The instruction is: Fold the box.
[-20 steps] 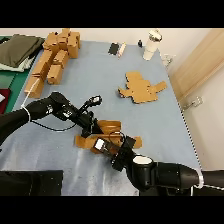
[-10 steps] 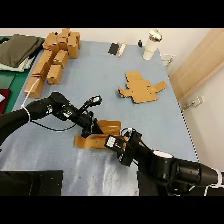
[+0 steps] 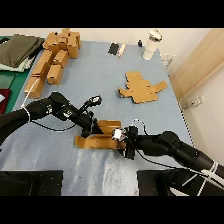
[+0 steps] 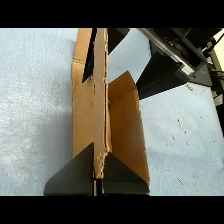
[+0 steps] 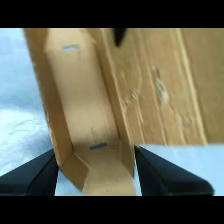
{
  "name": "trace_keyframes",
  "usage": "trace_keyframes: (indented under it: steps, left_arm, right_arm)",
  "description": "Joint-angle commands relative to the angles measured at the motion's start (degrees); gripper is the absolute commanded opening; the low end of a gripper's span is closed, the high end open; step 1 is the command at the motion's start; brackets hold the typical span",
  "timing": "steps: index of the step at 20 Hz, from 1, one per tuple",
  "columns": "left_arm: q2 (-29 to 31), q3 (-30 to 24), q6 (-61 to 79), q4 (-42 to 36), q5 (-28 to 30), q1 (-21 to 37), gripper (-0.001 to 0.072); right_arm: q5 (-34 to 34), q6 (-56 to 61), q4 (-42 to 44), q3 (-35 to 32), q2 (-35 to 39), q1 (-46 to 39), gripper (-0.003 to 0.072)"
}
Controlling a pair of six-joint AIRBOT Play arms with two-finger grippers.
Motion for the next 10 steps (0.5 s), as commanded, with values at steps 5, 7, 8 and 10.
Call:
trace_keyframes:
  steps: [5, 7, 8, 10]
  left_arm:
    - [0.02, -0.02, 0.02, 0.00, 0.00, 0.04, 0.0012]
    - [0.02, -0.02, 0.02, 0.00, 0.02, 0.07, 0.0012]
    - [0.02, -0.02, 0.02, 0.00, 0.04, 0.07, 0.0012]
    - [0.02, -0.02, 0.02, 0.00, 0.02, 0.04, 0.0012]
  right_arm:
    - [-3.78, -19.58, 14.84, 1.20, -4.00, -5.62, 0.0711]
    - [-3.54, -19.61, 13.57, 1.22, -3.80, -5.62, 0.0709]
    - [-3.65, -19.61, 13.51, 1.20, -3.80, -5.62, 0.0710]
    - [-3.69, -19.63, 13.51, 1.20, -3.85, -5.60, 0.0709]
